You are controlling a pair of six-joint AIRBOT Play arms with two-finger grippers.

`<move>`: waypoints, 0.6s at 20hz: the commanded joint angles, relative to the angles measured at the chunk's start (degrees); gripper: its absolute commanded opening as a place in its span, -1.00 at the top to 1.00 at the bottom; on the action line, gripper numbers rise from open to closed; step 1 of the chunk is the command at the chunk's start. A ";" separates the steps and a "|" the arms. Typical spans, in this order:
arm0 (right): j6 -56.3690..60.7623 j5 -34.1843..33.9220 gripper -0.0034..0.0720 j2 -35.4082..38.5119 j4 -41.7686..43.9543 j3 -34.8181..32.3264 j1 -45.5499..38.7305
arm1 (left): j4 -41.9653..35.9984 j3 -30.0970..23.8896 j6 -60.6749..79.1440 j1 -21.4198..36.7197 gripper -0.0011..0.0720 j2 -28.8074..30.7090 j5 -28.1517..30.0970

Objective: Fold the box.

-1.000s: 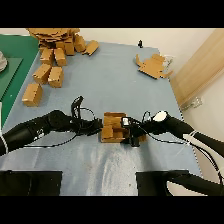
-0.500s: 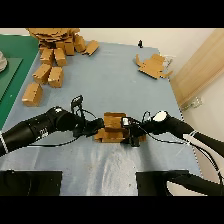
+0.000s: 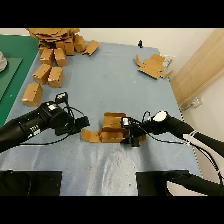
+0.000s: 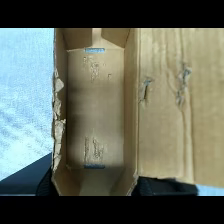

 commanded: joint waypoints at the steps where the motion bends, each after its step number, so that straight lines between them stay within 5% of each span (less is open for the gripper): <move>1: 0.00 0.02 -0.40 0.02 0.02 0.00 0.00 | 0.44 -3.28 -1.36 1.33 0.94 -1.53 -0.81; 7: 0.02 0.02 -0.40 0.02 0.02 0.00 0.00 | -11.85 -3.28 6.23 1.25 0.94 -7.45 7.19; 12: 0.02 0.02 -0.40 0.02 0.02 0.00 0.00 | -12.35 -3.26 6.19 -0.55 0.94 -7.91 8.13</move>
